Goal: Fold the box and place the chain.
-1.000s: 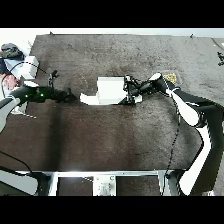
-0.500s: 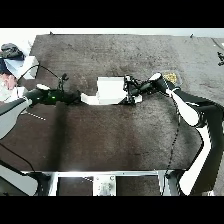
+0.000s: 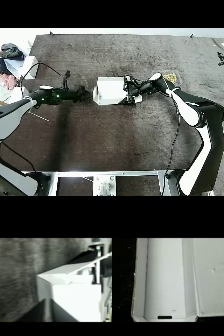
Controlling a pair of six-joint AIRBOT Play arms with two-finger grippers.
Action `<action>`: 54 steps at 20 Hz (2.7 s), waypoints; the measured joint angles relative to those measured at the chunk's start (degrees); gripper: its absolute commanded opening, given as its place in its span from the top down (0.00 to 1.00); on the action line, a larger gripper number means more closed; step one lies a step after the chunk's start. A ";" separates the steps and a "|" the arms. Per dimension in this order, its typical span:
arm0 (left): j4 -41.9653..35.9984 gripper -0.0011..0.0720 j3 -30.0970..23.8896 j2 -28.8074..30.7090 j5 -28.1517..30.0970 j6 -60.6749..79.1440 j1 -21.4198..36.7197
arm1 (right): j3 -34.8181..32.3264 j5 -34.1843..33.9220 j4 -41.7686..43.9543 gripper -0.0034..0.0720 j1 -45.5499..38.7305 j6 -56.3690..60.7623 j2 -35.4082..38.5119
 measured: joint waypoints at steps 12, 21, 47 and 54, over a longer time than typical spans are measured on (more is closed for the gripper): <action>2.75 0.59 3.61 0.50 -0.35 -1.99 -2.82 | 0.00 0.02 0.00 0.51 0.02 0.00 0.00; 16.17 0.59 10.27 0.57 1.51 -15.39 -7.52 | 0.00 0.04 -0.07 0.51 0.00 -0.07 0.00; 57.79 0.57 29.03 -4.39 -6.43 -56.98 -17.94 | 0.00 -0.02 0.04 0.51 0.02 0.02 0.00; 64.96 0.57 33.88 -7.50 -8.63 -64.35 -20.33 | 0.00 0.00 0.02 0.51 0.02 0.02 0.00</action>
